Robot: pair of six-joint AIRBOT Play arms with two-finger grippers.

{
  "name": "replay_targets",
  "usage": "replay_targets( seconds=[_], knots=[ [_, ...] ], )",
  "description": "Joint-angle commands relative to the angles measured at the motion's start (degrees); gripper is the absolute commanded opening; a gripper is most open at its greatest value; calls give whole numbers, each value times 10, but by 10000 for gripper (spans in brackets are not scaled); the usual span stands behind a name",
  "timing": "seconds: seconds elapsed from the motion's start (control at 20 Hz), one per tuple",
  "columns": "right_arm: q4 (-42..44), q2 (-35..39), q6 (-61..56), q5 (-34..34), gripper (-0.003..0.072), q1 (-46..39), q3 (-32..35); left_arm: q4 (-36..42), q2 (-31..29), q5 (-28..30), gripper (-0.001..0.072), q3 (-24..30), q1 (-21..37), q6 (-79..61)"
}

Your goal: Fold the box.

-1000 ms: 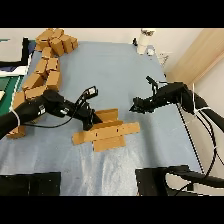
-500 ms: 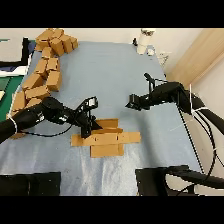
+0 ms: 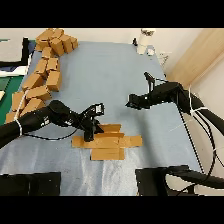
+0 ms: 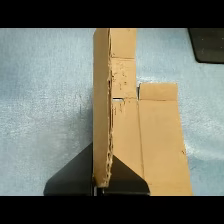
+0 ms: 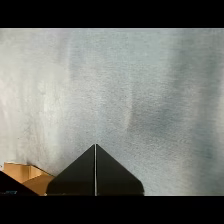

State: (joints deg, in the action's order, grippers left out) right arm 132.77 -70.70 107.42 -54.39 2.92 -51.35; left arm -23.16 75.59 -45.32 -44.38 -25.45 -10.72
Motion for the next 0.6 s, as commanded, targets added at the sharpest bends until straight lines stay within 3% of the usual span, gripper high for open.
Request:
replay_targets(
  seconds=[0.0,0.55],
  knots=[
    [-5,0,2,2,5,1,0,-16,2,-5,9,0,-3,18],
    [-5,0,2,-1,5,1,0,-20,16,-22,9,0,-2,48]
  ],
)
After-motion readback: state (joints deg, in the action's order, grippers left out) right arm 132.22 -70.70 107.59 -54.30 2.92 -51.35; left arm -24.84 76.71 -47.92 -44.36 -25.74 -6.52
